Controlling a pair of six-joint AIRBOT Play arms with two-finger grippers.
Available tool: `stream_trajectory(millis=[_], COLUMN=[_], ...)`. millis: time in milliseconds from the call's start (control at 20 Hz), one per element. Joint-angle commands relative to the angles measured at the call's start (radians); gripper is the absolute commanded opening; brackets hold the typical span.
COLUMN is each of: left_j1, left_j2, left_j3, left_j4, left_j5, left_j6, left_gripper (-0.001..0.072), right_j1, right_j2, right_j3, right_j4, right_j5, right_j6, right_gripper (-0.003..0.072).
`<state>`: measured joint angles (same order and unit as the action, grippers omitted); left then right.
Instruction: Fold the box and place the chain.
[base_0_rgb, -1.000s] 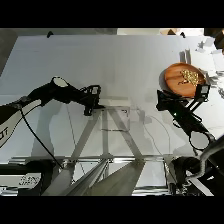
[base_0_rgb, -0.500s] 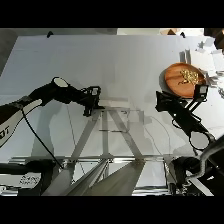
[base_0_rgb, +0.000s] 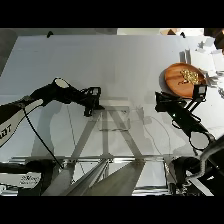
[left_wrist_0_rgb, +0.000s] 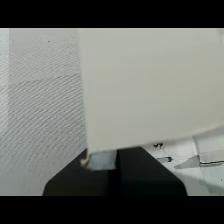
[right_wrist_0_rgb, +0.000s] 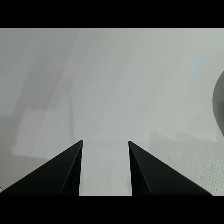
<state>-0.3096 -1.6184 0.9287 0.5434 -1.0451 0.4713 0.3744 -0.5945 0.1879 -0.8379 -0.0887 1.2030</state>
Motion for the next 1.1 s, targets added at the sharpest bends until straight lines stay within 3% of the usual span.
stream_trajectory(millis=[0,100,200,250,400,700,1050], left_j1=[-0.002,-0.002,-0.002,-0.002,-0.002,-0.002,-0.002], left_j2=[-0.001,-0.001,-0.001,-0.001,-0.001,-0.001,-0.001], left_j3=[0.000,0.000,0.000,0.000,0.000,0.000,0.000], left_j4=[0.000,0.000,0.000,0.000,0.000,0.000,0.000], left_j5=[0.001,0.001,0.001,0.001,0.001,0.001,0.001], left_j6=[0.000,0.000,0.000,0.000,0.000,0.000,0.000], left_gripper=[0.0007,0.0007,0.0007,0.0007,0.0007,0.0007,0.0007], right_j1=[0.000,0.000,0.000,0.001,0.001,0.001,0.000], right_j2=[0.002,0.013,0.020,0.020,0.020,0.020,-0.030], right_j3=[0.005,0.035,0.098,0.130,0.187,0.192,0.192], right_j4=[0.000,-0.019,-0.104,-0.127,-0.130,-0.103,0.017], right_j5=[0.002,0.072,0.251,0.342,0.500,0.687,0.783], right_j6=[0.001,-0.012,-0.074,-0.121,-0.372,-0.827,-1.224], right_gripper=[0.0314,0.0332,0.0504,0.0519,0.0521,0.0520,0.0519])
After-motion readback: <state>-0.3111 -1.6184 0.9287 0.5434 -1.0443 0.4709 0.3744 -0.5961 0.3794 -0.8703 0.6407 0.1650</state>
